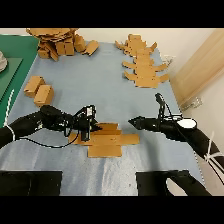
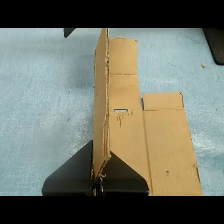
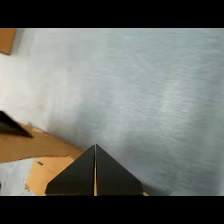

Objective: Fold the box.

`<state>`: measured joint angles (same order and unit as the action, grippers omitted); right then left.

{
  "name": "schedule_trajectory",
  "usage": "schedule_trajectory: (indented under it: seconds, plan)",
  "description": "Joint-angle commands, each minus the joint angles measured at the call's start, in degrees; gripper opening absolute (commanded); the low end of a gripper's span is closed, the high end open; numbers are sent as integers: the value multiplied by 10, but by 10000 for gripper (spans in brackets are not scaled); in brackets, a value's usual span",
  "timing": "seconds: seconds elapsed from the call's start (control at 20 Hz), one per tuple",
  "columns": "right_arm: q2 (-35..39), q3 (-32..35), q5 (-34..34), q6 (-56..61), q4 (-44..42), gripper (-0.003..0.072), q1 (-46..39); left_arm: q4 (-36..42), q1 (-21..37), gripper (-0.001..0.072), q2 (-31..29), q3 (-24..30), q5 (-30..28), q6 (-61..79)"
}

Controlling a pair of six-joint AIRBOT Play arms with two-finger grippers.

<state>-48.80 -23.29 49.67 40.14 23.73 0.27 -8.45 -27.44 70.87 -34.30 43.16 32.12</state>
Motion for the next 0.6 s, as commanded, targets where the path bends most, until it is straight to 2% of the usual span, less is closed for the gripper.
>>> schedule_trajectory:
  seconds: [0.0, 0.15, 0.3, 0.4, 0.45, 0.5, 0.55]
  plan:
    - [93, 20, 40, -5, 9, 4, 42, -1, 0, 16, 0, 0, -1, 0]
    - [162, 36, 24, 42, 70, 4, 177, -1, 0, 16, 0, 0, -1, 0]
    - [208, 36, -26, 161, 223, 4, 329, -1, 0, 16, 0, 0, -1, 0]
    - [208, 36, -58, 223, 324, 5, 410, -1, 0, 16, 0, 0, -1, 0]
    - [196, 36, -68, 235, 362, 33, 438, -1, 0, 16, 0, 0, -1, 0]
    - [176, 36, -76, 234, 401, 258, 459, -1, 0, 16, 0, 0, -1, 0]
    - [155, 36, -81, 234, 433, 516, 469, -1, 0, 16, 0, 0, -1, 0]
